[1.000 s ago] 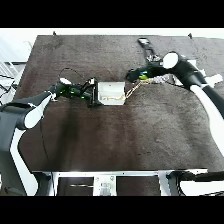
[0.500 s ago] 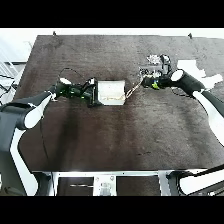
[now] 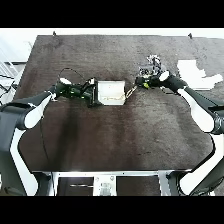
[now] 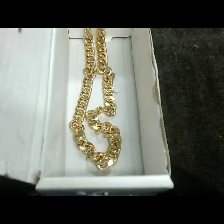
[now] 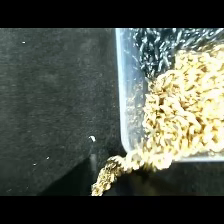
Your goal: Fold the box and place the chain.
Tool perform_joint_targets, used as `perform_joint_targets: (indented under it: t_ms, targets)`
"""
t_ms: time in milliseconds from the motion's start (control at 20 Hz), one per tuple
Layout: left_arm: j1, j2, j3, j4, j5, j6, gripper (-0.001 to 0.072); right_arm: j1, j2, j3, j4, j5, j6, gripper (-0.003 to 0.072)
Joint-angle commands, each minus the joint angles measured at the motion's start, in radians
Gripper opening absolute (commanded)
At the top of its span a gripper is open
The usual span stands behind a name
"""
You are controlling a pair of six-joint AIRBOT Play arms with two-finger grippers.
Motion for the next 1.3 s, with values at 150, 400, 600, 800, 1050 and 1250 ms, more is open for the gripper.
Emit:
perform_joint_targets:
  t_ms: [150,400,600,800,1050,1250]
  targets:
    - [0.000,-0.001,0.000,0.000,0.000,0.000,0.0336,0.004,-0.010,0.014,0.006,-0.023,0.003,0.0010]
    - [0.000,-0.001,0.000,0.000,-0.001,0.000,0.0336,0.011,0.132,0.014,0.005,0.128,-0.045,0.0008]
    - [0.000,0.000,0.000,0.000,-0.002,0.000,0.0336,0.033,0.332,0.014,-0.008,0.193,-0.087,0.0008]
    - [0.000,0.000,0.000,0.000,-0.002,0.000,0.0336,0.059,0.494,0.014,-0.032,0.208,-0.106,0.0008]
    - [0.000,0.000,0.000,0.000,-0.003,0.000,0.0336,0.092,0.594,0.014,-0.090,0.198,-0.105,0.0008]
    - [0.000,-0.001,0.000,0.000,-0.003,0.000,0.0336,0.104,0.614,0.015,-0.080,0.196,-0.105,0.0009]
